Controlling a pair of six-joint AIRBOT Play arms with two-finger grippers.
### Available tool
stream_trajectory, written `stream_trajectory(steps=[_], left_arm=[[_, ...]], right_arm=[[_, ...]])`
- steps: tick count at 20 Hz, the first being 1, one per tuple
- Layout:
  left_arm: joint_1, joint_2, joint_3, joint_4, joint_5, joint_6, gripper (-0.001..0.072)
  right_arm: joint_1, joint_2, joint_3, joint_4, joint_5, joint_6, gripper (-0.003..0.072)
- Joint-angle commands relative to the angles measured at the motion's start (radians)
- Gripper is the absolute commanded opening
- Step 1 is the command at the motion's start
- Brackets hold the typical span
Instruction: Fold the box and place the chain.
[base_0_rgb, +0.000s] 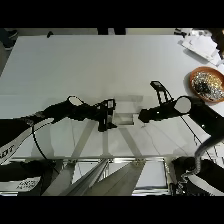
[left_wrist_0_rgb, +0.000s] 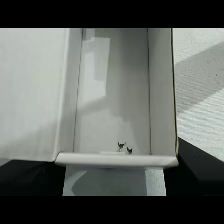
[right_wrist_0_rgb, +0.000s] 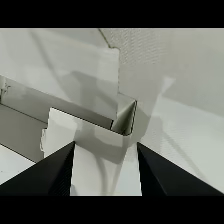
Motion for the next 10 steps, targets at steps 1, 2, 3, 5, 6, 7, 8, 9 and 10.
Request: stream_trajectory(steps=[1, 2, 3, 5, 6, 7, 8, 9, 10], left_arm=[[0.001, 0.000, 0.000, 0.000, 0.000, -0.001, 0.0272], [0.001, 0.000, 0.000, 0.000, 0.000, -0.001, 0.0272], [0.001, 0.000, 0.000, 0.000, 0.000, -0.001, 0.0272], [0.001, 0.000, 0.000, 0.000, 0.000, -0.001, 0.0272], [0.001, 0.000, 0.000, 0.000, 0.000, -0.001, 0.0272], [0.001, 0.000, 0.000, 0.000, 0.000, -0.001, 0.0272], [0.001, 0.000, 0.000, 0.000, 0.000, -0.001, 0.0272], [0.001, 0.000, 0.000, 0.000, 0.000, -0.001, 0.0272], [0.001, 0.000, 0.000, 0.000, 0.000, -0.001, 0.0272]], right_arm=[[0.063, -0.020, 0.008, -0.046, -0.011, 0.126, 0.0429], [0.075, -0.020, 0.010, -0.045, -0.028, 0.145, 0.0421], [0.087, -0.020, 0.013, -0.046, -0.033, 0.165, 0.0404], [0.105, -0.020, 0.018, -0.053, -0.034, 0.209, 0.0403], [0.115, -0.020, 0.019, -0.076, -0.041, 0.246, 0.0403], [0.123, -0.020, 0.019, -0.099, -0.048, 0.282, 0.0403], [0.125, -0.020, 0.019, -0.110, -0.047, 0.305, 0.0403], [0.125, -0.020, 0.019, -0.113, -0.036, 0.306, 0.0403], [0.125, -0.020, 0.019, -0.125, -0.016, 0.311, 0.0403]])
